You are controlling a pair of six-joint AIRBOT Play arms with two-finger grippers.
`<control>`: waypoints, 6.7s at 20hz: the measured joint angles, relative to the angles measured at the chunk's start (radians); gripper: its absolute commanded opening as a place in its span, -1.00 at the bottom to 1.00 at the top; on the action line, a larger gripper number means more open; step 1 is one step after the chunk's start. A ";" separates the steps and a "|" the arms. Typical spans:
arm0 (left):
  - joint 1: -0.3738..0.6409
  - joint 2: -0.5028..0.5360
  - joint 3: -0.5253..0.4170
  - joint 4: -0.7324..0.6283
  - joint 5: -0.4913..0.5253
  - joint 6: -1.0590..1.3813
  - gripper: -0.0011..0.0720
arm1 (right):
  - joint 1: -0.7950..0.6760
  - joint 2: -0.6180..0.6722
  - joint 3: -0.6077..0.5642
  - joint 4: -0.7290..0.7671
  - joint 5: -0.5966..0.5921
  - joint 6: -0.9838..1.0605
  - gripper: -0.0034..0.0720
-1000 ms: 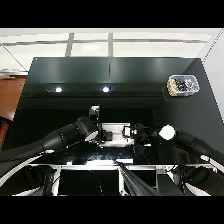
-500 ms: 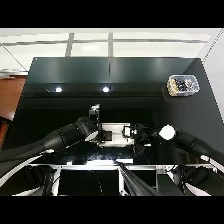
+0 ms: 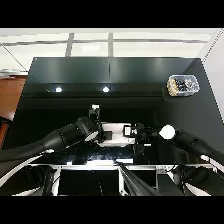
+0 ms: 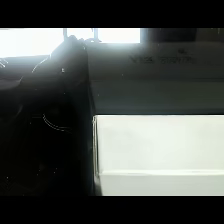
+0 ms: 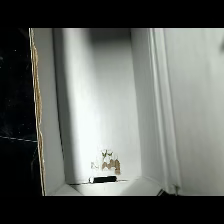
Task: Fold the box and place the chain.
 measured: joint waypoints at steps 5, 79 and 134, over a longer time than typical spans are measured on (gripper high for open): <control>0.000 0.000 0.015 -0.004 0.008 -0.001 -0.10 | 0.000 0.000 0.000 0.000 0.004 0.000 0.04; 0.000 0.001 0.012 0.062 -0.085 0.003 -0.89 | 0.101 0.034 0.046 -0.021 -0.082 0.206 -0.14; 0.000 0.001 0.012 0.063 -0.089 0.004 -0.89 | -0.359 -0.117 0.141 0.065 0.588 1.050 0.24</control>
